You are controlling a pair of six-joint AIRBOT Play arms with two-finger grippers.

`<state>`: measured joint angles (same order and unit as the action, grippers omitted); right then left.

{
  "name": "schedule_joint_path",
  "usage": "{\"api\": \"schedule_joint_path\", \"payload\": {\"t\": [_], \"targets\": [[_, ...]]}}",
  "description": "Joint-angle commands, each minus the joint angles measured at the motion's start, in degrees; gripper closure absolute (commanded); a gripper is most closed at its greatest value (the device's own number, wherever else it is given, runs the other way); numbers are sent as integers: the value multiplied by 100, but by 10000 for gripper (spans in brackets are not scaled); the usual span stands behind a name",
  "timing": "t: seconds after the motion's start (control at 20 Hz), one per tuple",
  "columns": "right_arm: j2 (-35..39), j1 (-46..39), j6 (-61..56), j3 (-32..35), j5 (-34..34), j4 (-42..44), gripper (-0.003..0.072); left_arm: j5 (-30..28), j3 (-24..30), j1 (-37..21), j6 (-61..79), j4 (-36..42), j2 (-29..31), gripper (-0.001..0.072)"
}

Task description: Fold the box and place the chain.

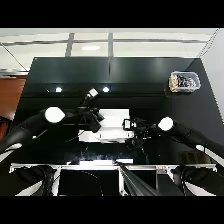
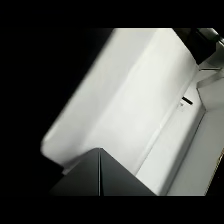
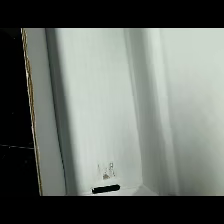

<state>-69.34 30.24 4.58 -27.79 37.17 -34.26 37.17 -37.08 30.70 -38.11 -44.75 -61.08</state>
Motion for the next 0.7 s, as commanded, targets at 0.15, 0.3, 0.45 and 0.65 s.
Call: {"api": "schedule_joint_path", "payload": {"t": [0.15, 0.3, 0.45, 0.65], "targets": [[2, 0, -4, 4, 7, 2, 207, 2216, 175, -660, 581, -903, 1045, 488], [2, 0, -4, 4, 7, 0, 207, 1526, 713, -470, 1777, -894, 1034, -7], [2, 0, -4, 4, 7, -4, 207, 573, 1158, -136, 2680, -898, 953, -3], [2, 0, -4, 4, 7, -4, 207, 133, 1226, 260, 2723, -852, 590, 0]]}}
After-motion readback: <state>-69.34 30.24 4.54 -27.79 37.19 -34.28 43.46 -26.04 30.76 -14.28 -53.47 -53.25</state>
